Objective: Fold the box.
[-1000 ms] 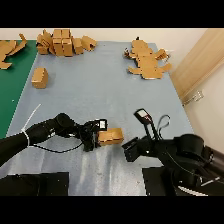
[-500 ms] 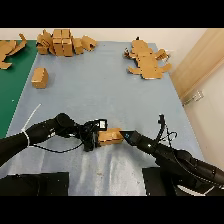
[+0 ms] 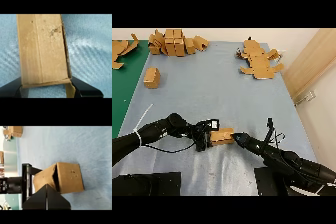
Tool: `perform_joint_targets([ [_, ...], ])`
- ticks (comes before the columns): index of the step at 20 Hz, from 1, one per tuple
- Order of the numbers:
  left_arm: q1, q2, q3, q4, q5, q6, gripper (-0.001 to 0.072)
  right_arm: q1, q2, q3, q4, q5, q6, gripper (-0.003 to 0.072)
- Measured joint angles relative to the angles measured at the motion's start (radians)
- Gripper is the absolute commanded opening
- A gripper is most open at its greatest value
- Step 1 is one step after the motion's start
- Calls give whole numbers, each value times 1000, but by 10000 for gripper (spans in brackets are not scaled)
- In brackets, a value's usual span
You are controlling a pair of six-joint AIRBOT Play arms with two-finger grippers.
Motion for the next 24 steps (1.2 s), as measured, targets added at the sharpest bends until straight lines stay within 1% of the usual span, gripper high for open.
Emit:
perform_joint_targets([
  [12, 0, 0, 0, 0, 1, 0, 612, 7, -15, 3, -10, -58, 3, 6],
  [15, 0, 0, 0, 0, 1, 0, 611, 7, 45, 30, -16, -57, 3, 6],
  [18, 0, 0, 0, 0, 1, 0, 611, -11, 146, 68, -53, -52, 3, 6],
  [22, 0, 10, 0, -1, 5, -18, 611, -102, 256, 90, -88, -51, 2, 6],
  [24, 0, 32, 0, 4, 38, -88, 611, -150, 288, 94, -102, -59, 2, 6],
])
